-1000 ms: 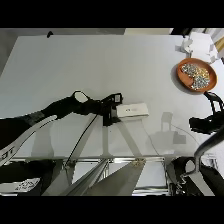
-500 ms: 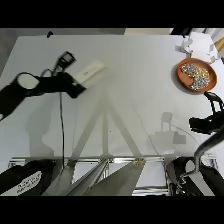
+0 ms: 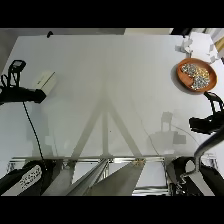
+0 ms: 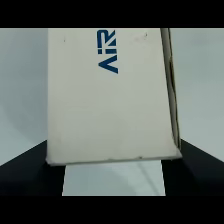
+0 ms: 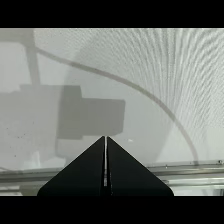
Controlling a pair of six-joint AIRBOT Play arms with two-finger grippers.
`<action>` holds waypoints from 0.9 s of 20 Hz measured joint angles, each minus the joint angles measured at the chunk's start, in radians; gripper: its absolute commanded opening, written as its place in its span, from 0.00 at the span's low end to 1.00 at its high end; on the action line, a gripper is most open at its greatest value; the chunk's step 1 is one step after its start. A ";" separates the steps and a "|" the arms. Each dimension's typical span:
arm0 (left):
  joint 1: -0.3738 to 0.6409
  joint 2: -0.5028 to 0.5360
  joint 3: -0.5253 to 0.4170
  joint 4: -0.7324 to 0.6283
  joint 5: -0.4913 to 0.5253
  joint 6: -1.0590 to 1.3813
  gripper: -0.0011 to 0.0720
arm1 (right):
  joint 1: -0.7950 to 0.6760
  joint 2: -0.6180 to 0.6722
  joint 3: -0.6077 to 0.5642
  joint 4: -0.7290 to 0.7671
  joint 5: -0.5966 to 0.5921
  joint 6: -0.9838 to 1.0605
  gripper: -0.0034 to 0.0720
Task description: Fold the box and place the chain.
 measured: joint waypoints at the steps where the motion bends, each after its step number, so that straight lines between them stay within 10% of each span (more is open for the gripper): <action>1: 0.011 -0.002 -0.020 0.021 -0.005 -0.015 0.03 | 0.000 0.000 0.000 0.000 0.000 0.000 0.07; 3: 0.025 -0.010 -0.050 0.049 -0.008 -0.042 0.12 | 0.000 0.000 0.000 0.000 0.000 0.000 0.07; 6: 0.034 -0.028 -0.072 0.082 -0.036 -0.068 0.54 | 0.000 0.000 0.000 0.000 0.000 0.000 0.07; 10: 0.038 -0.039 -0.082 0.096 -0.061 -0.078 0.67 | 0.000 0.000 0.000 0.000 0.000 0.000 0.07; 12: 0.038 -0.042 -0.085 0.108 -0.079 -0.079 0.97 | 0.000 0.000 0.000 0.000 0.000 0.000 0.07; 18: 0.037 -0.035 -0.085 0.106 -0.064 -0.079 0.97 | 0.000 0.000 0.000 0.000 0.000 0.000 0.07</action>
